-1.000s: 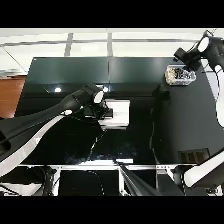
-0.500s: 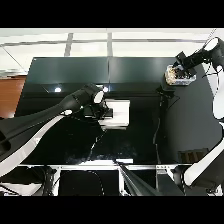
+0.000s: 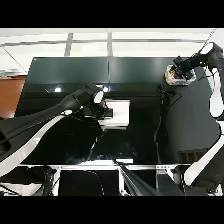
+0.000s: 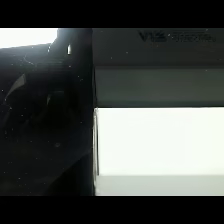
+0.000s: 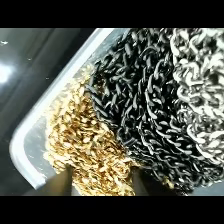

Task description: Fold the box and place the chain.

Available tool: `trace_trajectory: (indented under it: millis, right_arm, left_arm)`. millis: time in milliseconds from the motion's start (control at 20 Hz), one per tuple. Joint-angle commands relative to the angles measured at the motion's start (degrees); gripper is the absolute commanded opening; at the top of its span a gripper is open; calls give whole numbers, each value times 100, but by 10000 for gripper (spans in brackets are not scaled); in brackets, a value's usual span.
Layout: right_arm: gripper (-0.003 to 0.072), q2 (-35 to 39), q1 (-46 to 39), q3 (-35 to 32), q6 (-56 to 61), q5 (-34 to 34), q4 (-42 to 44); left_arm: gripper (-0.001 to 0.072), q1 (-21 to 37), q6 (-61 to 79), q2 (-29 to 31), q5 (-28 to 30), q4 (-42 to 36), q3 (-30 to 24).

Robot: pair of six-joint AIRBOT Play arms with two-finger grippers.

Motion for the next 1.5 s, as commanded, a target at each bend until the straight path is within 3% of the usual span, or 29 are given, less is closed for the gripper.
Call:
trace_trajectory:
  millis: [0, 50, 100, 300, 500, 800, 1050, 1450]
  right_arm:
    - [140, -52, 26, 9, -549, -68, 35]
    - [48, -20, 26, 9, -752, -33, 44]
    - [13, 37, 26, 9, -1051, -2, 44]
    - [13, 647, 26, 9, -2310, 83, -76]
    - [12, 1580, 15, 9, -2684, 509, -758]
    - [12, 3130, 136, 9, -3270, 769, -702]
    - [12, 4214, 136, 9, -3613, 793, 26]
    - [12, 5357, 136, 9, -4131, 496, 2282]
  left_arm:
    - [28, 2, 0, 0, 2, 0, 4]
    - [28, 2, 0, 0, 15, 0, 4]
    - [28, 2, 2, 0, 24, 0, 4]
    - [28, 2, 0, 0, 28, 0, 4]
    - [28, 2, 0, 0, 31, 0, 4]
    - [28, 2, 0, 0, 28, -4, 4]
    - [28, 2, 0, 0, 26, -2, 4]
    - [28, 2, 0, 0, 24, -2, 4]
